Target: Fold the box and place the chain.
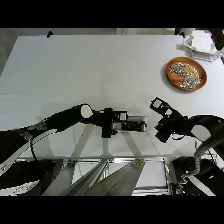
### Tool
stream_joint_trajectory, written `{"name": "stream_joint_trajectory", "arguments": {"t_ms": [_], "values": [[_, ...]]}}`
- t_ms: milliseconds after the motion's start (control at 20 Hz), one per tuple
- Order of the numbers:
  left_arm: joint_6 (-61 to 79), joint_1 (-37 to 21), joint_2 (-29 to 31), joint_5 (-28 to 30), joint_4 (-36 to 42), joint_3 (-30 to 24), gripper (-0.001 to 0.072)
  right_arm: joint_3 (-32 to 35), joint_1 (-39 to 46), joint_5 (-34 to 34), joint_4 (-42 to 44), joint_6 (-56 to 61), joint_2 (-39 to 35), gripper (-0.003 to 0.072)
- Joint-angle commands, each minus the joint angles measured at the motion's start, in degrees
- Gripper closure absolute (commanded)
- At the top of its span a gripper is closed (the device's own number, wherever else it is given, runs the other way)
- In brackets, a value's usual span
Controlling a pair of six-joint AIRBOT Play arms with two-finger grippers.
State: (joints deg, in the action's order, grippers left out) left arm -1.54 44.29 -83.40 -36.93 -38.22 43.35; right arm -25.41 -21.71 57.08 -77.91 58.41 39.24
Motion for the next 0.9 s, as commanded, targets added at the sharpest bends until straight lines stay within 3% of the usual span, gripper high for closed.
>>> {"name": "stream_joint_trajectory", "arguments": {"t_ms": [0, 250, 750, 850], "values": [[0.0, 0.0, 0.0, 0.0, 0.0, 0.0, 0.0388, 0.8, 8.2, -1.2, 15.7, -22.0, 5.4, 0.0415], [0.0, 0.0, 0.0, 0.0, 0.0, 0.0, 0.0388, 0.8, 8.8, -1.0, 18.4, -33.5, 16.1, 0.047], [0.0, 0.0, 0.0, 0.0, 0.0, 0.0, 0.0388, 0.8, 8.8, -9.9, 20.3, -32.9, 20.3, 0.0474], [0.0, 0.0, 0.0, 0.0, 0.0, 0.0, 0.0388, 0.8, 8.8, -9.8, 20.7, -33.0, 21.4, 0.0515]]}}
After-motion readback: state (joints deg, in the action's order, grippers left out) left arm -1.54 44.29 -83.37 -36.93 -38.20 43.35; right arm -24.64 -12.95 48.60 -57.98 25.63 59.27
